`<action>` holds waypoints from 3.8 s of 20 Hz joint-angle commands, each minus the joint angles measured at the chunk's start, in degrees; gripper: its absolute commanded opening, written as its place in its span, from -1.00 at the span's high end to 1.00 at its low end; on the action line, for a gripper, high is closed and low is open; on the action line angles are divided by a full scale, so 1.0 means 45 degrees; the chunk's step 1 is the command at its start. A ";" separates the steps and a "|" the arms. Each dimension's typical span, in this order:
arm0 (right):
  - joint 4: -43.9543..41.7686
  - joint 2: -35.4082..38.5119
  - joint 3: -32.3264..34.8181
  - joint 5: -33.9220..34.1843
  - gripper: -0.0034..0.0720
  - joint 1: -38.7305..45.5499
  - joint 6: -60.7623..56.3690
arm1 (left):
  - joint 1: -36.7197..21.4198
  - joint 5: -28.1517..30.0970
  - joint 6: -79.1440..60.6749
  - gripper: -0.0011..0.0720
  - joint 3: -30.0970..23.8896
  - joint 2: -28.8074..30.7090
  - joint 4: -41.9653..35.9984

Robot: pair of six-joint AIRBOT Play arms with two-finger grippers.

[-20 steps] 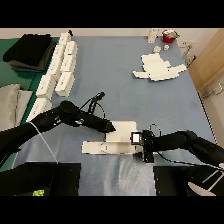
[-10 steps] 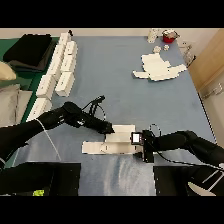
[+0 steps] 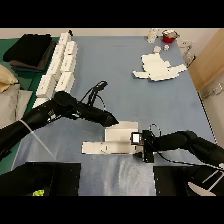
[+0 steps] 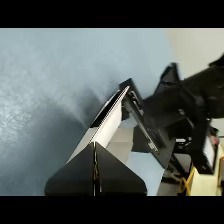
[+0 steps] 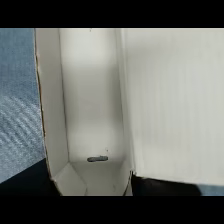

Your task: Fold the box.

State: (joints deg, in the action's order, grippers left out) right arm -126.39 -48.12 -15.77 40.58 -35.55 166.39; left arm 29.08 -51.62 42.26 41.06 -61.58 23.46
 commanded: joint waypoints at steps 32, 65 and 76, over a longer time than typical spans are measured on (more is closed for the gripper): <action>-0.0005 -0.0005 0.0000 -0.0005 -0.24 -0.0010 -0.0015 | 0.0928 0.0685 -0.7975 -0.65 -0.4075 0.3303 0.4333; -0.0005 -0.0010 0.0000 0.0000 -0.24 -0.0010 -0.0015 | 0.2827 0.3570 -0.8024 0.07 -0.4046 0.1535 0.2395; -0.0005 -0.0010 0.0000 0.0000 -0.24 -0.0010 -0.0015 | 0.2803 0.3565 -0.7145 0.94 -0.4041 0.1705 0.4235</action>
State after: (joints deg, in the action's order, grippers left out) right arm -126.39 -48.14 -15.77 40.58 -35.55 166.34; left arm 41.80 -35.86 7.42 22.81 -54.37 37.26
